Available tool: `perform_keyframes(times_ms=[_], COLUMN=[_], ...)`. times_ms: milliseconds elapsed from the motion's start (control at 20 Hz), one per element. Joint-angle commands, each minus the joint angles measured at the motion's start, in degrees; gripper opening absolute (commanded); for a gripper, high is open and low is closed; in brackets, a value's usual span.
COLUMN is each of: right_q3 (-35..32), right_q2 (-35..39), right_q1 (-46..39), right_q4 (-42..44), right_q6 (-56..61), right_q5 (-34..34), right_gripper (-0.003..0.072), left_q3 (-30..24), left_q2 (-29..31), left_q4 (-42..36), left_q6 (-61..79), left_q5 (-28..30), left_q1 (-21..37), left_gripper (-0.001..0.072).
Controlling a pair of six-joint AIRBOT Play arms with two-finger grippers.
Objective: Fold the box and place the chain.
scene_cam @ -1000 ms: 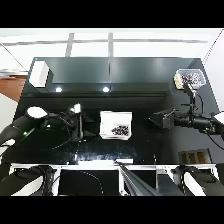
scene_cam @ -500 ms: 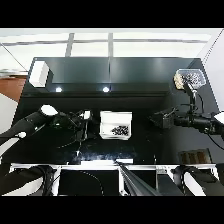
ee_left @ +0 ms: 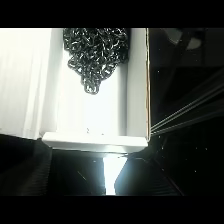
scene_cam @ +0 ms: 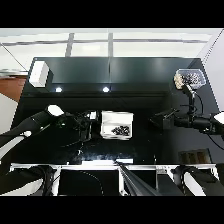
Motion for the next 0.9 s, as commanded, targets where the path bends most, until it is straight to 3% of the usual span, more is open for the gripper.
perform_keyframes(times_ms=[0, 850], right_q3=[0.04, 0.04], right_q2=[0.02, 0.02], right_q1=[0.02, 0.04], right_q4=[-0.37, -0.37], right_q6=[0.02, 0.04], right_q5=[0.57, 0.66], right_gripper=[0.0701, 0.0700], left_q3=[1.18, 1.55], left_q2=[-1.05, -1.31], left_q4=[0.02, -1.14], left_q6=[-2.12, -2.89], left_q5=[0.31, 1.81], left_q1=[-0.52, -0.83], left_gripper=[0.0707, 0.0707])
